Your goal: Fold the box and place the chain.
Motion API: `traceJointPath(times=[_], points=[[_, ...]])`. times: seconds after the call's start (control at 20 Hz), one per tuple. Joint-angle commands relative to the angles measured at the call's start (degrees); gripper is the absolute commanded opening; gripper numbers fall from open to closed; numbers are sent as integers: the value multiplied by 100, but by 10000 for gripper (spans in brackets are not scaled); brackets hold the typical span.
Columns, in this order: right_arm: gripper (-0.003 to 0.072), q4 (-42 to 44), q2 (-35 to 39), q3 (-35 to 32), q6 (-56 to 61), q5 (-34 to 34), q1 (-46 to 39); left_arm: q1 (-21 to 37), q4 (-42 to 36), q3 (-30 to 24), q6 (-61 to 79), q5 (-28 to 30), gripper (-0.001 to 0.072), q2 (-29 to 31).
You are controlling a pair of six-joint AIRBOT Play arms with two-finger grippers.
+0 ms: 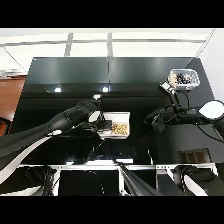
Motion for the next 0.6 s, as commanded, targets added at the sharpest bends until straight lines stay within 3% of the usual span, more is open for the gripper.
traceJointPath(times=[0.0,0.1,0.15,0.3,0.55], points=[[338,-76,7,7,173,393,-42,7,-17,70,-4,0,72,7],[338,-50,7,7,173,385,-44,-11,-2,140,2,22,432,120],[338,-52,7,7,173,385,-44,-44,103,157,2,63,535,273],[338,-52,7,7,168,374,-44,-208,750,162,81,-188,534,962],[338,-52,7,7,168,157,-42,-144,2052,-431,162,-1624,534,2577]])
